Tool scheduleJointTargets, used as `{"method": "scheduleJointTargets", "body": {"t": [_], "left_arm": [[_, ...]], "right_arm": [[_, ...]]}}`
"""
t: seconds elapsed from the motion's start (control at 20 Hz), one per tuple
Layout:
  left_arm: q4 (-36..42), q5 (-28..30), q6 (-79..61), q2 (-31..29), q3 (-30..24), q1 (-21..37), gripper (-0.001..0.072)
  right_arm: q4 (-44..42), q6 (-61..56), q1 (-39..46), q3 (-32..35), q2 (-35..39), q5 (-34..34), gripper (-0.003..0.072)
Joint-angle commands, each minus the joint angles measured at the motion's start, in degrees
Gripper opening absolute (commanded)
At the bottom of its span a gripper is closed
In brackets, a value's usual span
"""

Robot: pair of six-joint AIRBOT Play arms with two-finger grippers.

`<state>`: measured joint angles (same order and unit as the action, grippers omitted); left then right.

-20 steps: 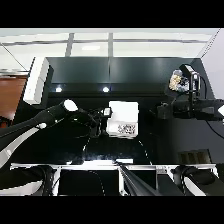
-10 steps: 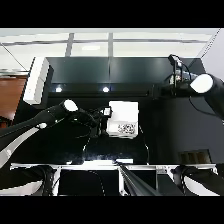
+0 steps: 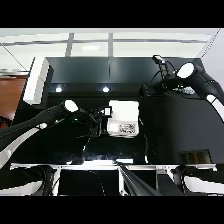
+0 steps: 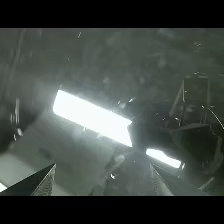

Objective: Fold the box and place the chain.

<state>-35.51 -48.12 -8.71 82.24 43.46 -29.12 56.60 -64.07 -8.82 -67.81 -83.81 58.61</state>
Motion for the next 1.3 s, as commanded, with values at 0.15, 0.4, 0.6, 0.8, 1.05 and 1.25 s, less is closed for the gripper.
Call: {"method": "scheduleJointTargets", "body": {"t": [0.15, 0.4, 0.6, 0.8, 1.05, 1.25], "left_arm": [[0.0, 0.1, 0.0, 0.0, 0.0, 0.0, 0.0350], [0.0, 0.1, 0.0, 0.0, 0.0, 0.0, 0.0350], [0.0, 0.0, 0.0, 0.0, 0.0, 0.0, 0.0349], [0.0, 0.1, 0.0, 0.0, 0.0, 0.0, 0.0350], [0.0, 0.1, 0.0, 0.0, 0.0, 0.0, 0.0350], [0.0, 0.1, 0.0, 0.0, 0.0, 0.0, 0.0350]], "right_arm": [[-3.1, 19.0, -2.1, -0.5, -0.7, 8.7, 0.0703], [-7.2, 13.3, -2.7, -1.5, 2.8, 18.4, 0.0703], [-7.6, 13.3, -3.8, -0.2, 7.4, 20.8, 0.0703], [-8.4, 16.4, -4.5, 8.0, 14.8, 15.2, 0.0703], [-11.4, 23.1, -8.7, 17.0, 16.8, 6.3, 0.0703], [-11.4, 13.7, -5.8, 10.5, 17.2, 0.1, 0.0703]]}}
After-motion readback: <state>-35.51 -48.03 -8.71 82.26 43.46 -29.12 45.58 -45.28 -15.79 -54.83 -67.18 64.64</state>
